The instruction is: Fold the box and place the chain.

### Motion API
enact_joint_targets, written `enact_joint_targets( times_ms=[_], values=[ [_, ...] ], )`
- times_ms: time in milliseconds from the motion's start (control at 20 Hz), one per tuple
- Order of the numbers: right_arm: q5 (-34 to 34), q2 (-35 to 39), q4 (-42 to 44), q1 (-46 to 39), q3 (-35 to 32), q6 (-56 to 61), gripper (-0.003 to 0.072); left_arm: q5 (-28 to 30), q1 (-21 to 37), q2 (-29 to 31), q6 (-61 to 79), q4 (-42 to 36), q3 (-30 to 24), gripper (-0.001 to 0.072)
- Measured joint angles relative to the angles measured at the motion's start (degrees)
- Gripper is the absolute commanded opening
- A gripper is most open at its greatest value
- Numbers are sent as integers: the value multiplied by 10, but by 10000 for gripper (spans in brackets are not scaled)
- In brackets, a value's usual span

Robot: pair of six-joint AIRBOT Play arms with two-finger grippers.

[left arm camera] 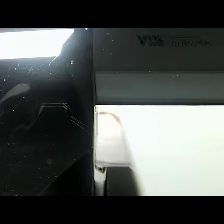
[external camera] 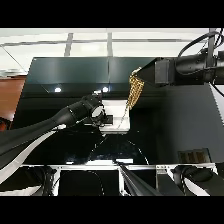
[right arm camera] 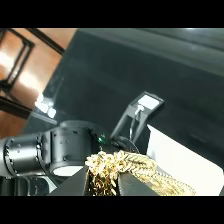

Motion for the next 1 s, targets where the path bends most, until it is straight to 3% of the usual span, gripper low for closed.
enact_joint_targets(
  times_ms=[450, 1000],
  values=[
    [8, -18, -7, 24, -43, 0, 17, 1, 0, 0, 0, 0, 0, 28],
    [-162, -54, -21, 76, -291, 11, 22, 9, 0, 0, 0, 0, 0, 27]
  ],
)
